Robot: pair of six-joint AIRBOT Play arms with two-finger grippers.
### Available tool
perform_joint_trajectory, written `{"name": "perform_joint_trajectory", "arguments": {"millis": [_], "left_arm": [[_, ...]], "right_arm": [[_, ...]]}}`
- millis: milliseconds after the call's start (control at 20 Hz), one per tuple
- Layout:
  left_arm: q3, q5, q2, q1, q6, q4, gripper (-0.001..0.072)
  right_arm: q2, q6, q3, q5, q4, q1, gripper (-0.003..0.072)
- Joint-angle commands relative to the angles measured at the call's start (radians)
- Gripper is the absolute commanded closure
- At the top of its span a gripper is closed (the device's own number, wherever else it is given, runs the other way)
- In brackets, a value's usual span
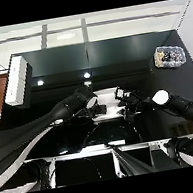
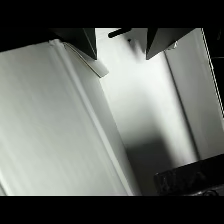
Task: Fold the box and place the chain.
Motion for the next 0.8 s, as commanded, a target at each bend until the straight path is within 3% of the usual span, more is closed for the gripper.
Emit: {"name": "perform_joint_trajectory", "arguments": {"millis": [0,50,100,250,350,450,600,750], "left_arm": [[0.000,0.000,0.000,0.000,0.000,0.000,0.0682],[0.000,0.000,0.000,0.000,0.000,0.000,0.0682],[0.000,0.000,0.000,0.000,0.000,0.000,0.0682],[0.000,0.000,0.000,0.000,0.000,0.000,0.0682],[0.000,0.000,0.000,0.000,0.000,0.000,0.0682],[0.000,0.000,0.000,0.000,0.000,0.000,0.0682],[0.000,0.000,0.000,0.000,0.000,0.000,0.0682],[0.000,0.000,0.000,0.000,0.000,0.000,0.0682]], "right_arm": [[0.002,0.007,0.001,0.009,-0.002,0.000,0.0521],[0.007,0.011,0.001,0.012,-0.002,-0.003,0.0653],[0.023,0.046,0.003,0.018,-0.003,-0.013,0.0673],[0.120,0.397,0.051,0.155,-0.175,-0.111,0.0673],[0.192,0.800,0.108,0.269,-0.419,-0.253,0.0673],[0.245,1.060,0.116,0.314,-0.542,-0.449,0.0673],[0.243,1.274,0.036,0.339,-0.404,-0.712,0.0673],[0.181,1.145,-0.087,0.445,-0.221,-0.726,0.0673]]}}
